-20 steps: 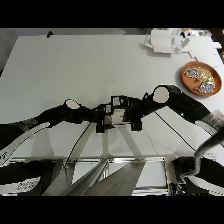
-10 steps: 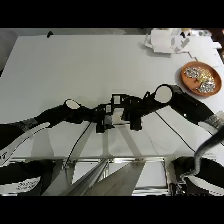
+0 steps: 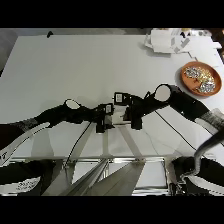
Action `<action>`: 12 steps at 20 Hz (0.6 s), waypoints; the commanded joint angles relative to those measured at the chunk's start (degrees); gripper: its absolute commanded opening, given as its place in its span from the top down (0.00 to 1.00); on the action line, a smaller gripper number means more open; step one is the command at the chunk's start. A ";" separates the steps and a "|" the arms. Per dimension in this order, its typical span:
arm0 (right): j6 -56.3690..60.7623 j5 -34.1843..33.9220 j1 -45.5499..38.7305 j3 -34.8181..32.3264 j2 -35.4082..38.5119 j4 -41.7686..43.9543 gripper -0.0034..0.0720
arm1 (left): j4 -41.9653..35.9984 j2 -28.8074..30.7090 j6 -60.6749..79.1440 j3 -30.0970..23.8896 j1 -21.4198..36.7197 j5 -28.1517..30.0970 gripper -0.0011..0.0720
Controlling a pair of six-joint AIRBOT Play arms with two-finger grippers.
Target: Fold the box and place the chain.
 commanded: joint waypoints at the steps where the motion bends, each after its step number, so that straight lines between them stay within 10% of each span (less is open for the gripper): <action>1: -0.22 0.87 -0.07 -1.55 -0.63 -0.42 0.93 | 0.00 0.04 -0.02 0.00 0.02 -0.02 0.80; 12: 0.22 -0.94 -0.09 -2.86 2.58 0.13 0.93 | 0.00 0.04 -0.02 0.00 0.02 -0.02 0.80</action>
